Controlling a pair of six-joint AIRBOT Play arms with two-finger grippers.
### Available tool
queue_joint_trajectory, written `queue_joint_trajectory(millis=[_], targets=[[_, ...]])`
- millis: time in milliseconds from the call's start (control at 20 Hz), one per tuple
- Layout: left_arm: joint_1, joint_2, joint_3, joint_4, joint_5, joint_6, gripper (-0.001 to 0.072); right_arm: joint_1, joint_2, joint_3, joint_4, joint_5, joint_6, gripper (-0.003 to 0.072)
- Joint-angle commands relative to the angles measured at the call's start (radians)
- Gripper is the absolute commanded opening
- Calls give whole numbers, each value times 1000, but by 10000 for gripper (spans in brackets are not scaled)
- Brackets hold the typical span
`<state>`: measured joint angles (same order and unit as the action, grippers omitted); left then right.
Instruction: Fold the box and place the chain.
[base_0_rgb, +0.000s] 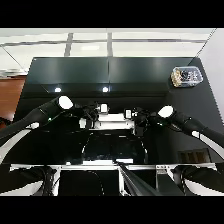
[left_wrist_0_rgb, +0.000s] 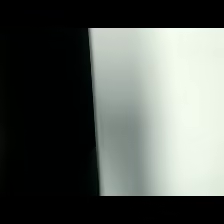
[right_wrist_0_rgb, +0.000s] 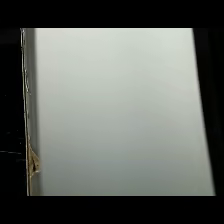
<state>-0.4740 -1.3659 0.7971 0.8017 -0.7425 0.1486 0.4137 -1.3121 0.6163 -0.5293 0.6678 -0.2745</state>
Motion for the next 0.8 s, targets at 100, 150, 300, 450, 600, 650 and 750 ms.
queue_joint_trajectory(millis=[100,150,300,450,600,650,750], targets=[[0,0,0,0,1,0,27,-2,-7,0,-3,-22,24,709],[0,0,0,0,1,1,27,-2,-7,0,-3,-22,24,709],[0,0,0,0,2,0,27,-2,-7,0,-3,-22,24,639],[0,0,0,0,2,0,28,-2,-7,0,-3,-38,23,609],[0,0,1,1,2,0,30,-2,-7,0,-3,-56,23,585],[0,0,1,1,2,0,31,-2,-7,0,-3,-56,24,456],[0,1,5,1,2,-40,120,-2,-7,0,-3,-56,24,438]])
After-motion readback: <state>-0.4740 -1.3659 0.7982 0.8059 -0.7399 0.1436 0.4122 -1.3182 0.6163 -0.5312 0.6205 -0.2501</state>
